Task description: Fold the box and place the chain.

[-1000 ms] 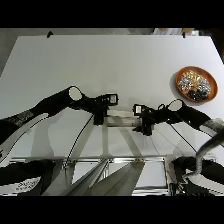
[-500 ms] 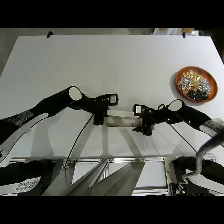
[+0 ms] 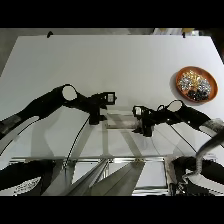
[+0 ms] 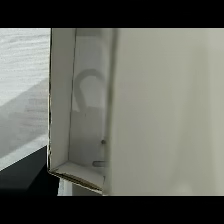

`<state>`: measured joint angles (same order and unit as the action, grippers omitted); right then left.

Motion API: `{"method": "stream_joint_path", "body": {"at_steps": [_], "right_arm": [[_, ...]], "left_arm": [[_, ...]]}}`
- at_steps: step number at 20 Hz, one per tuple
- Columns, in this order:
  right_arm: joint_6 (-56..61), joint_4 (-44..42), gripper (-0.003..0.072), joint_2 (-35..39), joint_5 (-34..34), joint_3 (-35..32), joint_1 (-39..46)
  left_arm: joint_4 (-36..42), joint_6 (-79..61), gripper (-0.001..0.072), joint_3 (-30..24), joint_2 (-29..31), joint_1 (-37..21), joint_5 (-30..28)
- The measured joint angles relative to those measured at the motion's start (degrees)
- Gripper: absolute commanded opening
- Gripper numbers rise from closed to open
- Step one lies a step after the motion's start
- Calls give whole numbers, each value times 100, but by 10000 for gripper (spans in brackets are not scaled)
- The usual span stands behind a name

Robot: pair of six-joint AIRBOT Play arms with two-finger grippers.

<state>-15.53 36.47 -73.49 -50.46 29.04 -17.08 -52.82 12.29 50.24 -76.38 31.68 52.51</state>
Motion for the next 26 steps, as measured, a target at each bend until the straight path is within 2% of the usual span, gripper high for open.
{"method": "stream_joint_path", "body": {"at_steps": [1,2,3,8,10,14,18,22,26], "right_arm": [[2,-2,408,0,4,0,0],[2,-2,408,0,9,0,0],[2,-2,408,0,13,0,0],[4,-4,408,0,20,0,0],[4,-4,408,0,22,0,0],[4,-4,408,0,22,0,0],[9,-7,408,0,22,0,0],[31,-22,408,-2,26,-2,2],[11,-20,408,-2,37,0,2]], "left_arm": [[-199,243,230,0,173,-2,57],[-407,476,101,0,343,-7,173],[-577,693,18,0,525,-7,269],[-688,1185,3,0,979,280,831],[-402,1250,3,0,1010,546,717],[350,1327,4,0,822,927,-540],[994,1626,4,0,229,994,-1729],[1231,2194,3,0,-284,997,-2286],[1296,2463,3,0,-389,997,-2374]]}}
